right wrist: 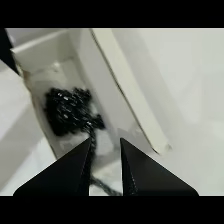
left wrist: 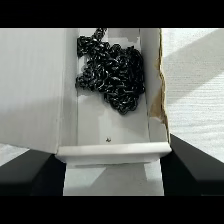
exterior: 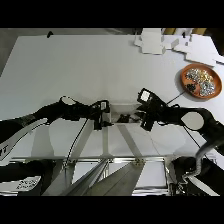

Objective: Fold the box and place the chain.

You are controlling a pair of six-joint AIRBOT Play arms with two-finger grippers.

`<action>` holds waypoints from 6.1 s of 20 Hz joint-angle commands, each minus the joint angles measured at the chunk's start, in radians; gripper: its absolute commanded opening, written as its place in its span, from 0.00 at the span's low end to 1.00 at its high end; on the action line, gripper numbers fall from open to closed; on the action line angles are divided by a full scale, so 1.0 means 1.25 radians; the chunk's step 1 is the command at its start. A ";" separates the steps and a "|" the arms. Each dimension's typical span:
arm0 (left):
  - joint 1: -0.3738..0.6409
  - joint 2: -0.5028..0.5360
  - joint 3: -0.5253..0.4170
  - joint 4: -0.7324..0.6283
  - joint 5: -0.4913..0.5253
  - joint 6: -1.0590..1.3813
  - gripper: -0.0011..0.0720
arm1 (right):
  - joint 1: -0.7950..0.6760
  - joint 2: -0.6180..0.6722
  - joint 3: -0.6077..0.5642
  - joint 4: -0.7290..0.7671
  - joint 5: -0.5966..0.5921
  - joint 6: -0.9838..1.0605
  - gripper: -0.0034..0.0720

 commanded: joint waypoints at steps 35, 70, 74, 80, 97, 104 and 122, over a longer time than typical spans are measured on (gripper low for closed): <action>-0.001 0.000 0.000 0.000 0.000 0.000 0.48 | -0.186 -0.186 0.000 -0.161 0.032 0.435 0.53; -0.001 0.000 0.000 0.000 0.000 0.000 0.48 | -0.186 -0.266 0.000 -0.258 0.049 0.562 0.44; -0.001 0.000 0.000 0.000 0.000 0.000 0.48 | -0.186 -0.266 0.000 -0.261 0.067 0.584 0.42; -0.001 0.000 0.000 0.000 0.000 0.000 0.48 | -0.186 -0.266 0.000 -0.260 0.092 0.585 0.35; -0.001 0.000 0.000 0.000 0.000 0.000 0.48 | -0.059 -0.136 0.000 -0.261 0.101 0.554 0.07; -0.001 0.000 0.000 0.000 0.000 0.000 0.48 | -0.046 -0.020 0.000 -0.244 0.105 0.554 0.07; -0.001 0.000 0.000 0.000 0.000 0.000 0.48 | -0.011 0.125 0.004 0.515 0.136 0.020 0.07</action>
